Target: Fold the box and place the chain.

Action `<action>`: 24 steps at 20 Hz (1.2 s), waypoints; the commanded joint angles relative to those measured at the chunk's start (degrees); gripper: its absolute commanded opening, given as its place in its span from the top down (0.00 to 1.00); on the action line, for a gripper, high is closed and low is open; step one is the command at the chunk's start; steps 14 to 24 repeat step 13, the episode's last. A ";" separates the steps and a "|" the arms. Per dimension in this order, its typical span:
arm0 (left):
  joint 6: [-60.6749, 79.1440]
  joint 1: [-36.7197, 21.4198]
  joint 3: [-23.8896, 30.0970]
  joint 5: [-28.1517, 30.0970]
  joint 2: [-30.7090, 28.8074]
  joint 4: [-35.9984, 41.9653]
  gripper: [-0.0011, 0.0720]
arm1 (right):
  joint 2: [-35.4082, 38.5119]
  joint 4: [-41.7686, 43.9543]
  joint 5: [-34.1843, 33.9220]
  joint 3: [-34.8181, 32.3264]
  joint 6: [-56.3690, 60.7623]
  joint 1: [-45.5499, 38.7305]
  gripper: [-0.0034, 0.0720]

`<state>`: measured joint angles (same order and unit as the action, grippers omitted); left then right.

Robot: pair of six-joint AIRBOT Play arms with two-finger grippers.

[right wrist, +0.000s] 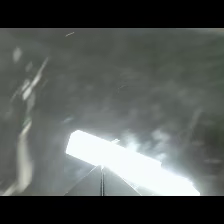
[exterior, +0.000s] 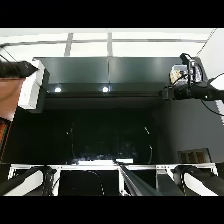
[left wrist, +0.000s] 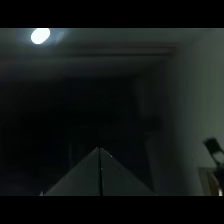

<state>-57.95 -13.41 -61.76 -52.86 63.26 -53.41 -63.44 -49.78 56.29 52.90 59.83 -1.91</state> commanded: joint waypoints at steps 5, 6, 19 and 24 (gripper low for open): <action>4.44 3.67 25.14 17.79 -20.59 2.69 0.95 | -0.02 -3.19 -8.11 -1.55 0.15 1.20 0.94; 4.44 3.67 25.31 17.92 -20.52 2.78 0.95 | -0.02 -3.19 -8.11 -1.55 0.15 1.20 0.94; 4.44 3.85 25.31 17.99 -18.95 2.99 0.95 | -0.02 -3.19 -8.11 -1.55 0.15 1.20 0.94; 4.44 3.85 25.31 17.99 -18.95 2.99 0.95 | -0.02 -3.19 -8.11 -1.55 0.15 1.20 0.94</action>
